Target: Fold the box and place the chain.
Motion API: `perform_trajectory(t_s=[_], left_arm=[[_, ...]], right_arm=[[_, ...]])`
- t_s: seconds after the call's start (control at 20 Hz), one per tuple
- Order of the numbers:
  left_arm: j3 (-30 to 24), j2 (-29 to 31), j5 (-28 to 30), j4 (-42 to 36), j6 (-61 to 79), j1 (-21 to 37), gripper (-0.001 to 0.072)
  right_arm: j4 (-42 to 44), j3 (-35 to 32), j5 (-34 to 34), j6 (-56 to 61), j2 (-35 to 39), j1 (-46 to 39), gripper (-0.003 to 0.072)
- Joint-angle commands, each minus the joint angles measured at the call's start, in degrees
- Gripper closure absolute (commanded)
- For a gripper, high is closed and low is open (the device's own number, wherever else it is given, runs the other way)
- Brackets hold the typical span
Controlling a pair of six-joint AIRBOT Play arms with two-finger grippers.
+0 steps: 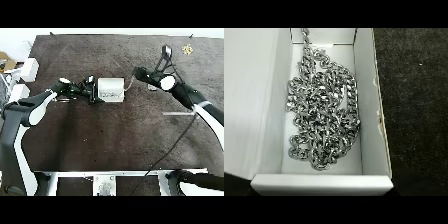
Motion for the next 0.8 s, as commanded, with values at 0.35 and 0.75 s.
perform_trajectory(t_s=[0.35,0.75], left_arm=[[-0.02,0.00,0.00,0.02,0.00,0.04,0.0487],[-0.02,0.00,0.00,0.02,0.00,0.04,0.0487]], right_arm=[[-0.79,-2.29,-14.84,-1.77,3.19,17.27,0.0682],[2.62,-9.68,-17.25,-2.32,-4.04,15.21,0.0248]])
